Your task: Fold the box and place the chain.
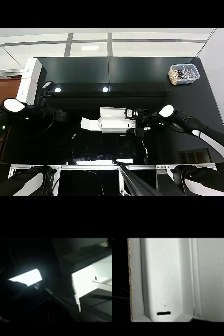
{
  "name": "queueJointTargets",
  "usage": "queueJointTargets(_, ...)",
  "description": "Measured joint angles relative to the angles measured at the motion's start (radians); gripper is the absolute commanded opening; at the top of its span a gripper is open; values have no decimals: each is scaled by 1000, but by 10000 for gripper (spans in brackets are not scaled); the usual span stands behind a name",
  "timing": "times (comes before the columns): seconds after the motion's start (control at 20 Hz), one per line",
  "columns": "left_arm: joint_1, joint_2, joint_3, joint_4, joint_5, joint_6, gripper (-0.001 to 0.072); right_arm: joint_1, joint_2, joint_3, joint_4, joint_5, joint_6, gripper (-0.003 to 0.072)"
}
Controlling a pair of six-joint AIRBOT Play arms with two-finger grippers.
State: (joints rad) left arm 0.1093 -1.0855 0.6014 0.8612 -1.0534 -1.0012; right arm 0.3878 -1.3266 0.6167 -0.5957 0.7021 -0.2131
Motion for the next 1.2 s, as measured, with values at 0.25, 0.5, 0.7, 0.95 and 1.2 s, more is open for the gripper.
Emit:
queueJointTargets(0.25,57,-203,-22,-171,-107,-80,26,0,0,0,0,0,0,263)
queueJointTargets(0.5,-87,-356,16,-261,-89,-69,27,0,0,0,0,0,0,263)
queueJointTargets(0.7,-164,-405,68,-285,-117,-7,27,0,0,0,0,0,0,263)
queueJointTargets(0.95,-176,-420,110,-300,-174,54,612,0,0,0,0,0,0,263)
queueJointTargets(1.2,-181,-422,145,-305,-205,75,691,0,0,0,0,0,0,263)
